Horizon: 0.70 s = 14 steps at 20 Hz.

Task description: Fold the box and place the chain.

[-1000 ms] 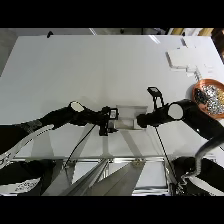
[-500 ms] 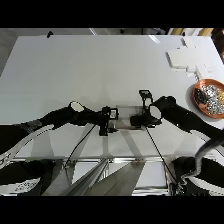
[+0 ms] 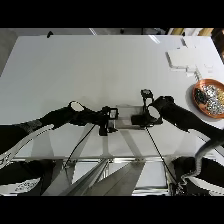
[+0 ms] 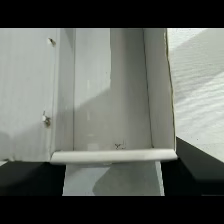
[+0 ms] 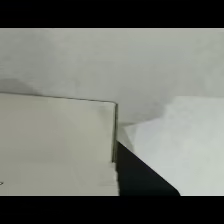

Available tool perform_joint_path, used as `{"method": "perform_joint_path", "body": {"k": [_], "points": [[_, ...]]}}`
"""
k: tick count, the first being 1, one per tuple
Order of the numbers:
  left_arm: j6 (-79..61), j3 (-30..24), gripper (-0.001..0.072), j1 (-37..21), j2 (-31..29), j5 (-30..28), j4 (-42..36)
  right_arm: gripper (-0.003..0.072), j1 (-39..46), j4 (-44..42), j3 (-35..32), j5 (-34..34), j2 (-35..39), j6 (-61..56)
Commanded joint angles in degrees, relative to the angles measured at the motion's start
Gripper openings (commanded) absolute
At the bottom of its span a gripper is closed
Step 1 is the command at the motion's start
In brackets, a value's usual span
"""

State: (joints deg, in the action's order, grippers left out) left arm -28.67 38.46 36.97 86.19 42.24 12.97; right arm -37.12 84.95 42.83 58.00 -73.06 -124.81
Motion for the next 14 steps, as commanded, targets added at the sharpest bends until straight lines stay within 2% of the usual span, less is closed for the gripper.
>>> {"method": "perform_joint_path", "body": {"k": [1, 4, 6, 14], "points": [[-0.28, 0.02, 0.0271, 0.04, 0.02, -0.02, 0.09, 0.0018, -0.09, -0.37, 0.07, -0.63, -0.04, 0.31], [-0.28, 0.02, 0.0271, 0.04, 0.02, -0.02, 0.09, 0.0022, -0.09, 0.35, 0.07, -0.74, -0.04, 0.39], [-0.28, 0.02, 0.0271, 0.04, 0.02, -0.02, 0.09, 0.0211, -0.07, 0.59, 0.07, -0.94, -0.04, 0.35], [-0.28, 0.02, 0.0271, 0.04, 0.02, -0.02, 0.11, 0.0221, -0.07, 3.37, 0.02, -0.50, -0.39, -1.46]]}}
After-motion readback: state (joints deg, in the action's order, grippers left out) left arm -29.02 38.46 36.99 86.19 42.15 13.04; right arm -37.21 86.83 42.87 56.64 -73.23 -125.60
